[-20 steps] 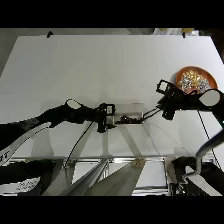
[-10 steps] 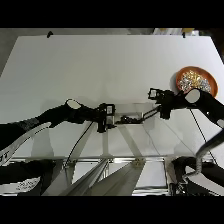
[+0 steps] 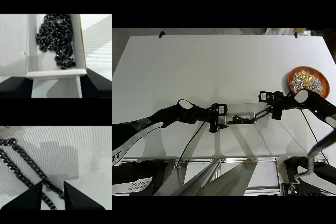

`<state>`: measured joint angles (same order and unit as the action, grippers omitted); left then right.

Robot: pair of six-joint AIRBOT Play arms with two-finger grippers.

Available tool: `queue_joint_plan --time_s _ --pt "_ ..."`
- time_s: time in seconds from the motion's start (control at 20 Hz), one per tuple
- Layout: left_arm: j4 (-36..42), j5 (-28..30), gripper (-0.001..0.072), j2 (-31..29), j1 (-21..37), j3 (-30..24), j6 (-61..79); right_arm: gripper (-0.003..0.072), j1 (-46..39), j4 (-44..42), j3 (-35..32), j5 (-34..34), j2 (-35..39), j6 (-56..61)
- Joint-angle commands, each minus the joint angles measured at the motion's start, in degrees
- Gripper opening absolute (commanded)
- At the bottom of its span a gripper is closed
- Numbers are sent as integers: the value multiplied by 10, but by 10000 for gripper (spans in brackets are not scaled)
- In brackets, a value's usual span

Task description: Fold the box and place the chain.

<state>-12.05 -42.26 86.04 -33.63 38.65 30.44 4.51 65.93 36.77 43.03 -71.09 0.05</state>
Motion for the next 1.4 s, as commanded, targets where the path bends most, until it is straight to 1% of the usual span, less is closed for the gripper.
queue_joint_plan --time_s 0.0,0.05,0.1,0.2,0.25,0.35,0.45,0.6,0.8,0.9,1.05,1.15,1.35 --pt "0 0 394 0 0 0 0 268 1 0 0 0 -9 -6" --pt "0 0 394 0 0 0 0 265 1 0 0 0 -12 -6" --pt "0 0 394 0 0 0 0 205 1 0 0 0 -15 -6" --pt "0 0 394 0 0 0 0 35 1 2 0 0 -18 -6" --pt "0 0 394 0 0 0 0 12 1 4 0 1 -14 -6" --pt "0 0 394 0 0 0 0 11 1 17 0 9 9 -3" --pt "0 0 394 0 0 0 0 11 1 22 0 21 52 13" --pt "0 0 394 0 0 0 0 11 1 22 0 42 133 74" --pt "0 0 394 0 0 0 0 11 1 13 0 100 254 143" --pt "0 0 394 0 0 0 0 11 1 -21 0 119 303 161" --pt "0 0 394 0 0 0 0 11 1 -111 0 158 354 162" --pt "0 0 394 0 0 0 0 11 1 -179 0 180 369 162" --pt "0 0 394 0 0 0 0 11 1 -289 0 183 369 159"
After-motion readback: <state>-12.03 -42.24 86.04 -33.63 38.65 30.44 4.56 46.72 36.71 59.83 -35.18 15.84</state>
